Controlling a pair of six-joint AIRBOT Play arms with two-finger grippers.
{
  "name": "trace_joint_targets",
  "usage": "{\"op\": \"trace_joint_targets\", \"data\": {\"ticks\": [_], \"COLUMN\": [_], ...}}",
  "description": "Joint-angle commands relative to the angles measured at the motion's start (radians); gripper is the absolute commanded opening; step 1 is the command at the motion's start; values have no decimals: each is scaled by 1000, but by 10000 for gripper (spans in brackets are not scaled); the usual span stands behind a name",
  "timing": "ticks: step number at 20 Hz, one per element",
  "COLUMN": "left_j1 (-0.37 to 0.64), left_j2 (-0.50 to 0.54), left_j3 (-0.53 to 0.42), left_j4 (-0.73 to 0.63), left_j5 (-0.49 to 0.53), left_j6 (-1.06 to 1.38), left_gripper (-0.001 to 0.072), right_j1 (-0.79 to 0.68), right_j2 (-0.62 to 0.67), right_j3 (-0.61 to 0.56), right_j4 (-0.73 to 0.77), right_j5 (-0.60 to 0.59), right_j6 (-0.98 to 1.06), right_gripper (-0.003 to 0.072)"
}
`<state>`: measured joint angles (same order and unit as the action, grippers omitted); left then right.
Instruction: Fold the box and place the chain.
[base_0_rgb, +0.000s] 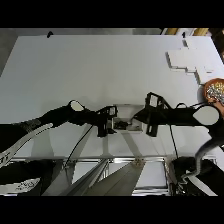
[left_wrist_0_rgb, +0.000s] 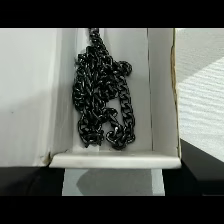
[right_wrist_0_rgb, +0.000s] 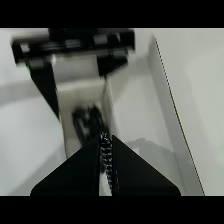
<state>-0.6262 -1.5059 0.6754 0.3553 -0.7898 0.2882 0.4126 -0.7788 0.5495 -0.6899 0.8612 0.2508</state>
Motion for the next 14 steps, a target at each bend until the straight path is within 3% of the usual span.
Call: {"op": "trace_joint_targets", "data": {"ticks": [1, 4, 6, 8, 9, 11, 12, 14], "left_j1": [1, 1, 1, 1, 1, 1, 1, 1], "left_j2": [1, 1, 1, 1, 1, 1, 1, 1], "left_j3": [0, 0, 0, 0, 0, 0, 0, 0], "left_j4": [0, 0, 0, 0, 0, 0, 0, 0], "left_j5": [0, 0, 0, 0, 0, 0, 1, 0], "left_j6": [0, 0, 0, 0, 0, 0, 0, 0], "left_gripper": [205, 205, 205, 205, 205, 205, 205, 205], "right_j1": [183, 246, 246, 246, 240, 188, 149, 34], "right_j2": [-27, -108, -139, -135, -134, -119, -102, -53], "right_j3": [0, 0, 0, 4, 16, 60, 77, 89], "right_j4": [85, 80, 0, -160, -250, -373, -418, -490], "right_j5": [-221, -245, -250, -275, -252, -108, -26, 97], "right_j6": [5, 20, 97, 231, 308, 398, 399, 394], "right_gripper": [18, 18, 24, 220, 240, 211, 161, 156]}}
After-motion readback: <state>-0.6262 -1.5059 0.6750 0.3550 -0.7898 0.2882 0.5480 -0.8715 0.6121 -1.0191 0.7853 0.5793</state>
